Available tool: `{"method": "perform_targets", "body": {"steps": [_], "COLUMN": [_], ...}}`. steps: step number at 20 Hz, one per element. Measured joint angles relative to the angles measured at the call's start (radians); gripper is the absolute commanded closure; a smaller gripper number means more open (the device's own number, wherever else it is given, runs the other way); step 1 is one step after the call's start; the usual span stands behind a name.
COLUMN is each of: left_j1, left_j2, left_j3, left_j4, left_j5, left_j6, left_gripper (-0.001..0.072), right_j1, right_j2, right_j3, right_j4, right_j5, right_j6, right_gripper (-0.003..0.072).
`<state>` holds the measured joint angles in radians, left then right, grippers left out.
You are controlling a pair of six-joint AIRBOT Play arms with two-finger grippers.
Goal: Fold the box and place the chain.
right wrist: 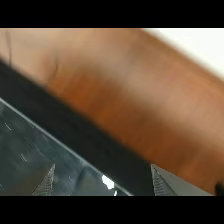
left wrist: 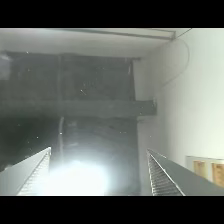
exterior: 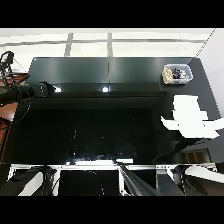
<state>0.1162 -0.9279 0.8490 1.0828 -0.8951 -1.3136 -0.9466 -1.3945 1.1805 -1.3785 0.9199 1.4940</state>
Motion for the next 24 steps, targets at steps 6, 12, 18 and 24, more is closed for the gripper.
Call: {"method": "perform_targets", "body": {"steps": [6, 12, 18, 24], "left_j1": [-0.012, -0.015, -0.017, -0.093], "left_j2": [-0.076, -0.11, -0.116, -0.121], "left_j3": [0.0, 0.0, 0.0, -0.042], "left_j4": [-0.064, -0.094, -0.099, -0.101], "left_j5": [0.005, 0.005, -0.006, -0.025], "left_j6": [-0.024, -0.029, -0.029, -0.011], "left_gripper": [-0.0001, -0.0001, -0.0001, 0.0], "right_j1": [-0.06, 0.012, 0.117, 0.396], "right_j2": [-0.246, -0.293, -0.15, 0.175], "right_j3": [0.183, 0.199, 0.074, -0.257], "right_j4": [0.22, 0.175, 0.329, 0.57], "right_j5": [0.445, 0.542, 0.56, 0.349], "right_j6": [-0.38, -0.519, -0.552, -0.559], "right_gripper": [-0.0014, 0.0669, 0.0669, 0.0669]}}
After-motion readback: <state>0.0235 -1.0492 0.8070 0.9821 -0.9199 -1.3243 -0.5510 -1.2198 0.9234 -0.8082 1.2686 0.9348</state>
